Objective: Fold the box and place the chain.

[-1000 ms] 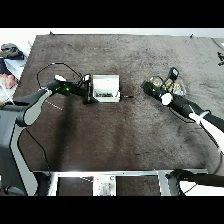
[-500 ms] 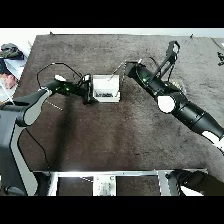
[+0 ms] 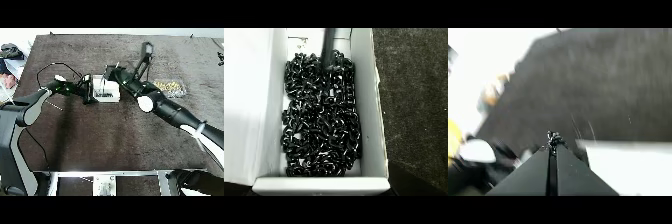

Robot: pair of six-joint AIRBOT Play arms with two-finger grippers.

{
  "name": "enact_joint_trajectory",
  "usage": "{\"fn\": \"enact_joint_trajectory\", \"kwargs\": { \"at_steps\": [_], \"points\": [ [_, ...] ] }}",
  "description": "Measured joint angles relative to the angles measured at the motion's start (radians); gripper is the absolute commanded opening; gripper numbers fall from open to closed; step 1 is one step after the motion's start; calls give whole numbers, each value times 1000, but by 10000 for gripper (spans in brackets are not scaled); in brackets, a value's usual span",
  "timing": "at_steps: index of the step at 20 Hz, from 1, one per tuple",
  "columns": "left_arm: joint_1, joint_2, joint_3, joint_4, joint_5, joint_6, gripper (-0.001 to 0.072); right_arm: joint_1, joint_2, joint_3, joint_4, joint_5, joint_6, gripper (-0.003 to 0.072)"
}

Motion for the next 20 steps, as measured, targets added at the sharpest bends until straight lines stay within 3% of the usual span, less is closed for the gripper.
{"fn": "enact_joint_trajectory", "kwargs": {
  "at_steps": [1,2,3,10,12,13,17,20],
  "points": [
    [0,0,0,0,0,0,414,2,-21,2,-1,14,0,88],
    [0,0,0,0,0,0,414,2,-42,3,-2,27,0,240],
    [0,0,0,0,0,0,414,2,-60,4,-5,43,0,266],
    [0,0,0,0,0,0,414,-64,-72,6,-104,105,-8,268],
    [0,0,0,0,0,0,414,-115,-63,13,-127,140,-33,107],
    [0,0,0,0,0,0,414,-140,-61,22,-133,163,-60,105],
    [0,0,0,0,0,0,414,-238,-73,120,-105,312,-279,104],
    [0,0,0,0,0,0,414,-319,-119,221,86,456,-581,104]
  ]
}}
